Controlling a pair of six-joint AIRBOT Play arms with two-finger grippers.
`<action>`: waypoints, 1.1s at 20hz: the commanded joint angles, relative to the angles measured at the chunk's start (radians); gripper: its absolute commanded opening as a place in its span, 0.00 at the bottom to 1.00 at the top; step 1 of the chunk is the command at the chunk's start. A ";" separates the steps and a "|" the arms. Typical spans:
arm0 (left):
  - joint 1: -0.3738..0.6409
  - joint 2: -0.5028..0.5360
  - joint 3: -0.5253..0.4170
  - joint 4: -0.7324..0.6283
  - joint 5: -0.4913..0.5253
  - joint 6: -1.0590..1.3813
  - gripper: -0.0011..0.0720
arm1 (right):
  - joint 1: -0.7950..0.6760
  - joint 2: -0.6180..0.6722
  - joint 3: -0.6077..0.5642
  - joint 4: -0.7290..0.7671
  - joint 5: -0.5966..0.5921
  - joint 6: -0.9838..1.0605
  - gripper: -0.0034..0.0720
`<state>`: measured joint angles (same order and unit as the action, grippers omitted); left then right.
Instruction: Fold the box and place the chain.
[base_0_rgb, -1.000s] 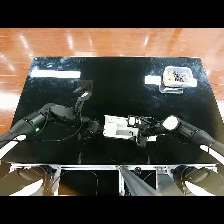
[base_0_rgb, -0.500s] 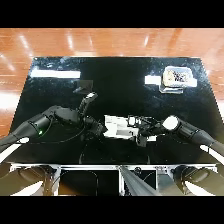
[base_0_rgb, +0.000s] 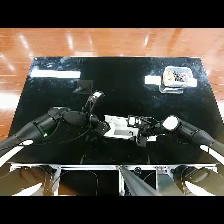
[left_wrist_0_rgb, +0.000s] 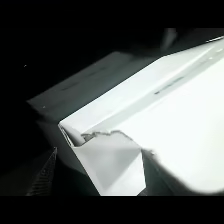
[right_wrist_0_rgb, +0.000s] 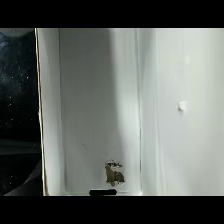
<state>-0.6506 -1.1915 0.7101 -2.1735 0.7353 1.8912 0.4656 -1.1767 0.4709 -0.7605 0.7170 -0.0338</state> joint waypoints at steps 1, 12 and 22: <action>-0.051 -0.006 0.013 0.124 -0.014 -0.148 0.88 | 0.000 0.000 0.000 0.000 0.000 0.000 0.77; -0.071 -0.021 0.013 0.124 -0.040 -0.266 0.84 | 0.000 0.000 0.000 0.000 0.000 0.000 0.77; -0.184 -0.045 0.117 0.482 0.093 -0.780 0.76 | 0.000 0.000 0.000 0.000 -0.003 0.000 0.77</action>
<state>-0.8021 -1.2240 0.7738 -1.8637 0.7475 1.3350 0.4656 -1.1767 0.4713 -0.7605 0.7155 -0.0334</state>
